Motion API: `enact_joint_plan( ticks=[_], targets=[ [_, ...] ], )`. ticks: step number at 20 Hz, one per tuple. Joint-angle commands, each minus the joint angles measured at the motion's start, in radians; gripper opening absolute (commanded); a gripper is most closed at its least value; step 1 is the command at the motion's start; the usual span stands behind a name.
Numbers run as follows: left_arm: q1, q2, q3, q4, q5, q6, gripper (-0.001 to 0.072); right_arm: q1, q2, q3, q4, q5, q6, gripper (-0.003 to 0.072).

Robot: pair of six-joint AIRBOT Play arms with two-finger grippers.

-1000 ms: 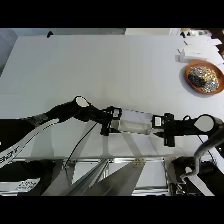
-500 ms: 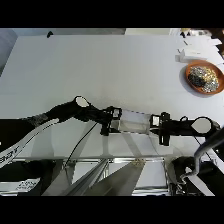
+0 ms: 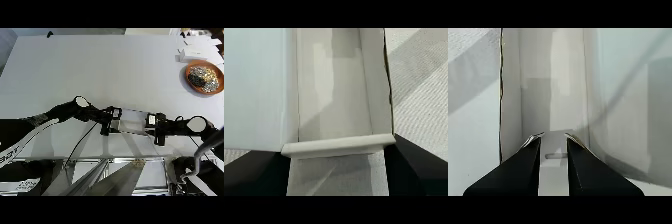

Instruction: Fold the box and place the chain.

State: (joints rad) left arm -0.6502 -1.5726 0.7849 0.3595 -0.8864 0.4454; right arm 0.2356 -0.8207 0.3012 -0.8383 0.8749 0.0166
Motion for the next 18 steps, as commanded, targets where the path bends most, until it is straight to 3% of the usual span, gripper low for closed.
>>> enact_joint_plan(
  ticks=[1,2,3,5,7,9,13,18],
  targets=[
    [0.000,0.001,0.000,0.000,0.000,0.000,0.0208,0.029,-0.041,0.000,0.008,-0.042,0.001,0.0284],
    [0.001,0.001,0.000,0.000,0.000,0.000,0.0208,0.029,-0.042,0.000,0.008,-0.055,0.001,0.0374],
    [0.000,0.001,0.000,0.000,0.000,0.000,0.0208,0.029,-0.042,0.000,0.008,-0.058,0.001,0.0416],
    [0.000,0.001,0.000,0.000,0.000,0.000,0.0208,0.029,-0.042,0.000,0.007,-0.057,0.001,0.0417],
    [0.000,0.001,0.000,0.000,0.000,0.000,0.0208,0.029,-0.039,0.000,0.001,-0.048,0.016,0.0341],
    [0.000,0.001,0.000,0.000,0.000,0.000,0.0208,0.028,-0.013,0.004,-0.042,-0.014,0.115,0.0065],
    [0.000,0.001,0.000,0.000,0.000,0.000,0.0208,0.028,0.089,0.047,-0.190,0.097,0.459,0.0023],
    [0.000,0.001,0.000,0.000,0.000,0.000,0.0208,-0.028,0.108,0.248,-0.426,0.287,1.147,0.0023]
  ],
)
